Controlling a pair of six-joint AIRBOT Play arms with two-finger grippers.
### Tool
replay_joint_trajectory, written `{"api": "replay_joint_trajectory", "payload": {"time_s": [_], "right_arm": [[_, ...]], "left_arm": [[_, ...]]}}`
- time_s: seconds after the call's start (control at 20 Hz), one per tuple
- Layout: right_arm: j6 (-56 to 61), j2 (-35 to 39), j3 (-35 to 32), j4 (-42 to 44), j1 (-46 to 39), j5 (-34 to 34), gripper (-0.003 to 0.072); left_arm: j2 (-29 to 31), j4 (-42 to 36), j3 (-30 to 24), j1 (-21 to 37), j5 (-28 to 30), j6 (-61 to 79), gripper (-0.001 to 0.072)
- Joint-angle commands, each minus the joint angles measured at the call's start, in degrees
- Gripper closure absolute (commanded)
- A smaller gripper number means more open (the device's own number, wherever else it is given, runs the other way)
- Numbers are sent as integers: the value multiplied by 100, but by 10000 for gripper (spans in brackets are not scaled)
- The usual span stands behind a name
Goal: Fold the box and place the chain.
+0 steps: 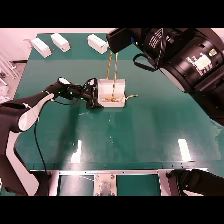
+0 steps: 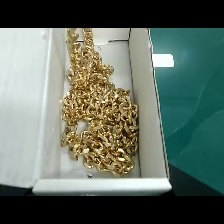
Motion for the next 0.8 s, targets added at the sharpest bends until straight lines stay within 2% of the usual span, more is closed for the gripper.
{"api": "replay_joint_trajectory", "payload": {"time_s": [0.0,0.4,0.5,0.75], "right_arm": [[-271,11,90,0,9,-260,673],[-704,11,387,-37,0,-234,673],[-702,-4,382,24,0,127,672],[-625,-11,-72,221,0,356,673]], "left_arm": [[2,2,2,4,2,0,234],[2,2,2,4,2,0,234],[2,2,2,4,2,0,234],[2,2,2,4,0,0,234]]}}
